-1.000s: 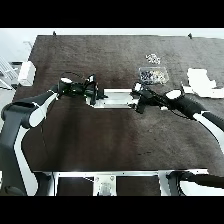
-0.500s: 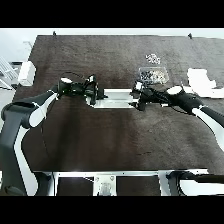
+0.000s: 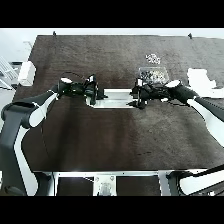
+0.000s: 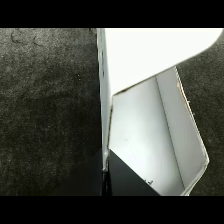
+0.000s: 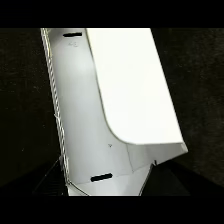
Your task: Fold the box and place the chain.
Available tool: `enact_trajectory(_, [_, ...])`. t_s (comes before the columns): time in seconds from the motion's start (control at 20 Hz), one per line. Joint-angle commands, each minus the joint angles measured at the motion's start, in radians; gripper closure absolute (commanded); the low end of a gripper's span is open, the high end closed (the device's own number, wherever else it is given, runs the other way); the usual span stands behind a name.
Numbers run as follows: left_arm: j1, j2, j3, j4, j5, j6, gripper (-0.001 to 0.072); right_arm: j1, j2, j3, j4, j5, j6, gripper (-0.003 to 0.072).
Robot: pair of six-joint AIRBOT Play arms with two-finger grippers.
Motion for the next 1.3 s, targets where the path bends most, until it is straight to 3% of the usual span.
enact_trajectory(0.0, [0.000, 0.000, -0.001, 0.000, 0.000, 0.000, 0.0688, -0.027, -0.064, 0.058, 0.000, 0.098, -0.039, 0.0013])
enact_trajectory(0.15, [0.000, 0.000, 0.000, 0.000, 0.000, 0.000, 0.0688, -0.046, -0.114, 0.113, 0.001, 0.187, -0.039, 0.0013])
enact_trajectory(0.65, [0.000, 0.000, 0.000, 0.000, 0.000, 0.000, 0.0688, -0.052, -0.267, 0.277, 0.030, 0.307, -0.076, 0.0013])
enact_trajectory(1.25, [0.000, 0.000, 0.000, 0.000, 0.000, 0.000, 0.0688, -0.047, -0.340, 0.336, 0.016, 0.343, -0.080, 0.0013])
